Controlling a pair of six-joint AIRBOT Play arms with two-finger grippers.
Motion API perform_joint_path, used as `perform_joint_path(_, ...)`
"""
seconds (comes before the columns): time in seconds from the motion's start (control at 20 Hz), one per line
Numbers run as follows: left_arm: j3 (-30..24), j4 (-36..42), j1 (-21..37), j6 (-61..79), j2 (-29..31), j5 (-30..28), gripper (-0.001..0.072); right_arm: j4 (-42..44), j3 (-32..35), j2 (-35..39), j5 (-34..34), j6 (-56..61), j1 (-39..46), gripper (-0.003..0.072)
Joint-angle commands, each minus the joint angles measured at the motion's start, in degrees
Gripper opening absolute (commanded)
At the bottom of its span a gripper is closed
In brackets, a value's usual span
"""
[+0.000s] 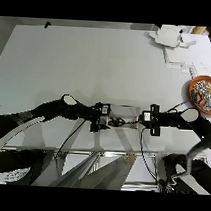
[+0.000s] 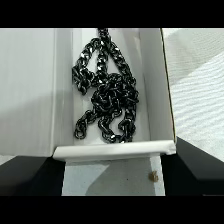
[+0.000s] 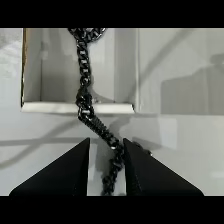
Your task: Fold the box and place the chain.
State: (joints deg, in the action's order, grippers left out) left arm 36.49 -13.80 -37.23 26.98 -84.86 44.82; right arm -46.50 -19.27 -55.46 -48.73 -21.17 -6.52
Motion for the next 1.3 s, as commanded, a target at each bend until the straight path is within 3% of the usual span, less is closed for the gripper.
perform_joint_path(0.0,0.04,0.00,0.00,0.02,0.04,-0.02,0.0271,1.53,0.04,-3.78,3.67,-1.27,-1.14,0.0193)
perform_joint_path(0.2,0.04,0.00,0.00,0.02,0.04,-0.02,0.0271,1.53,0.02,-3.23,2.64,1.49,-1.14,0.0149)
perform_joint_path(0.3,0.04,0.00,0.00,0.02,0.04,-0.02,0.0271,1.51,0.02,-1.22,-0.22,2.84,-1.14,0.0026)
perform_joint_path(0.65,0.04,0.00,0.00,0.02,0.04,-0.02,0.0271,-0.39,0.02,18.58,-10.69,11.47,-1.14,0.0022)
perform_joint_path(0.85,0.04,0.00,0.00,0.02,0.04,-0.02,0.0271,6.36,0.02,26.16,-16.24,12.35,-1.16,0.0021)
perform_joint_path(1.0,0.04,0.00,0.00,0.02,0.04,-0.02,0.0271,20.26,0.02,25.88,-14.47,10.67,-1.79,0.0021)
perform_joint_path(1.1,0.04,0.00,0.00,0.02,0.04,-0.02,0.0271,29.16,0.02,25.44,-9.86,7.78,-5.38,0.0020)
perform_joint_path(1.25,0.04,0.00,0.00,0.02,0.04,-0.02,0.0271,34.84,0.02,22.80,-1.07,4.09,-13.79,0.0021)
